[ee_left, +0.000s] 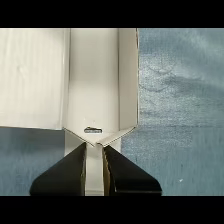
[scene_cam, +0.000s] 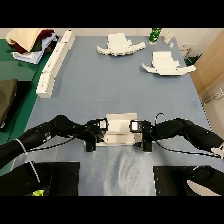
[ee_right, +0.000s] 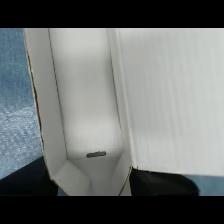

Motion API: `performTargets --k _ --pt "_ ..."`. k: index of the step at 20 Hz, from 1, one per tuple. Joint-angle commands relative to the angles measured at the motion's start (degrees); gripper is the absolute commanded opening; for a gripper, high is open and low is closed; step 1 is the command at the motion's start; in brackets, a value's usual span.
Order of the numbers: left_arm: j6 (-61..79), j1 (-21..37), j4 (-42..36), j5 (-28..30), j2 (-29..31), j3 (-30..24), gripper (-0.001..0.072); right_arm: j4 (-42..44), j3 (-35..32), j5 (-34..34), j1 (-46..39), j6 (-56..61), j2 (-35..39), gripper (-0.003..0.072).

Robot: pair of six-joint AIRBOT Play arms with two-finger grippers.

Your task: Fold the box.

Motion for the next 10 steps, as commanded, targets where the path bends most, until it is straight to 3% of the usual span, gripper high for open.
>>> performTargets --k 1,6,8,10 --pt "0.68 -0.85 -1.16 2.47 -0.79 0.07 0.017 -0.15 0.02 0.0 -0.02 0.02 -0.02 0.0518" --pt "2.99 -3.58 -7.54 4.26 -1.88 0.11 0.0168 -0.2 0.02 0.0 -0.02 0.02 -0.02 0.0519" --pt "5.42 -4.79 -9.99 4.96 -2.64 0.17 0.0035 -0.2 0.02 0.0 -0.02 0.02 -0.02 0.0519" --pt "5.35 -5.11 -10.78 5.05 -2.84 0.17 0.0037 -0.35 0.02 0.0 -0.02 0.02 -0.02 0.0518"
